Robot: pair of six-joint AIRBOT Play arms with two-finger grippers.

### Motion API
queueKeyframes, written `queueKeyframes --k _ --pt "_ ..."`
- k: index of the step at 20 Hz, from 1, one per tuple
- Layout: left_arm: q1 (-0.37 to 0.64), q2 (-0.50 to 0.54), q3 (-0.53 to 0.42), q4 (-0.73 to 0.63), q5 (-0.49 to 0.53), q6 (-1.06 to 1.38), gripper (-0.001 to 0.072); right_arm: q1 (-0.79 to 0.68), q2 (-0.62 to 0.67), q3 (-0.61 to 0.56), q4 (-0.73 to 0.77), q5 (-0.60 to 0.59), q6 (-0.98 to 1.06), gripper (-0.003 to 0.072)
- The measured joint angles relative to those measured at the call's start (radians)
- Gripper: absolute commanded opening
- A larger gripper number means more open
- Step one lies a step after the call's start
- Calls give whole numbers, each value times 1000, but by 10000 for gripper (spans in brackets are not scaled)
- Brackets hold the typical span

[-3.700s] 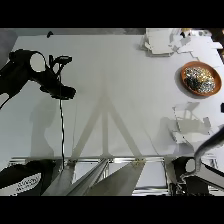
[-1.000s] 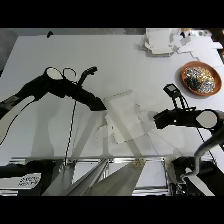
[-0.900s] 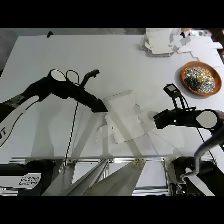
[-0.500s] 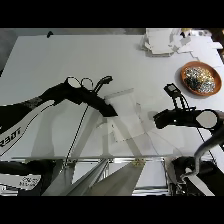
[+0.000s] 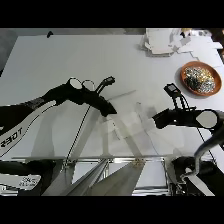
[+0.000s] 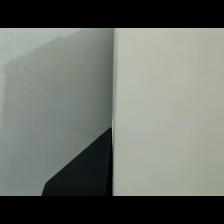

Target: Fold the box and place the chain.

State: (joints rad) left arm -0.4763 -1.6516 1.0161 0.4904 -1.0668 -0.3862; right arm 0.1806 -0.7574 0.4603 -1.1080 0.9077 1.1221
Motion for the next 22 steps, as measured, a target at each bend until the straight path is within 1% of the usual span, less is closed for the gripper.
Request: queueKeyframes --k 1,6,9,11,13,17,22 --pt "-2 3 0 0 -1 37 3 0 0 9 5 6 0 420" --pt "-9 23 2 13 0 224 1 0 0 82 11 68 0 420" --pt "-33 27 2 92 3 288 1 0 0 108 10 88 0 420" --pt "-57 27 2 143 19 309 2 0 0 116 6 94 0 420" --pt "-77 29 2 164 55 322 2 0 0 120 0 98 0 420" --pt "-94 29 2 162 116 332 3 0 0 123 -24 106 0 420" --pt "-100 29 2 161 145 334 9 0 0 124 -40 112 -1 419"
